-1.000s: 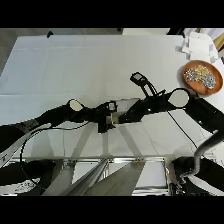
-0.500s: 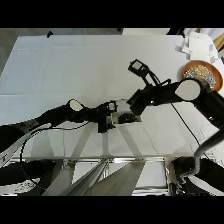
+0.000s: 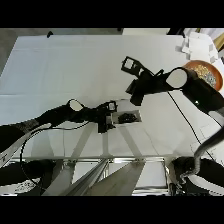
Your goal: Fold the box and place the chain.
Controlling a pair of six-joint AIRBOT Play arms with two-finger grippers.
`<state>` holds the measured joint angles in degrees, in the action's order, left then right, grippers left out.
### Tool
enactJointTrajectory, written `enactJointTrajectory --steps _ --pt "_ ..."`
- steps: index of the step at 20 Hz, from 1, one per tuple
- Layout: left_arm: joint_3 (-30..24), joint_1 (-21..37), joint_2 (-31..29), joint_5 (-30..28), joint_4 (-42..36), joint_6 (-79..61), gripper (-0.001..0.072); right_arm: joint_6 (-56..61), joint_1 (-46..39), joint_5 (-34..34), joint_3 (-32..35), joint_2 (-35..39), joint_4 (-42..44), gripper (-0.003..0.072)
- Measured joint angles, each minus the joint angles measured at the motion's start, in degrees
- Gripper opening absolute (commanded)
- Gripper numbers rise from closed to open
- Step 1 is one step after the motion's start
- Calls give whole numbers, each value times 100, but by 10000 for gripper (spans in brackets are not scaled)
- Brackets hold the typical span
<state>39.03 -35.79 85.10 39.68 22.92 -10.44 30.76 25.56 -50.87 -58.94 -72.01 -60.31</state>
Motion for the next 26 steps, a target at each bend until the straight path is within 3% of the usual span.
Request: enactJointTrajectory --steps 2,7,12,19,26 --pt "0 0 0 0 0 0 251 -219 2 -264 -7 -131 -120 187" --pt "0 0 0 0 2 0 251 -1005 15 -1178 -9 -234 -120 203" --pt "0 0 0 0 2 0 251 -1349 219 -1613 -4 -251 -66 207" --pt "0 0 0 0 2 0 251 -1443 603 -1589 2 -223 -179 212" --pt "0 0 0 0 2 0 251 -1456 800 -1320 111 61 -372 329"
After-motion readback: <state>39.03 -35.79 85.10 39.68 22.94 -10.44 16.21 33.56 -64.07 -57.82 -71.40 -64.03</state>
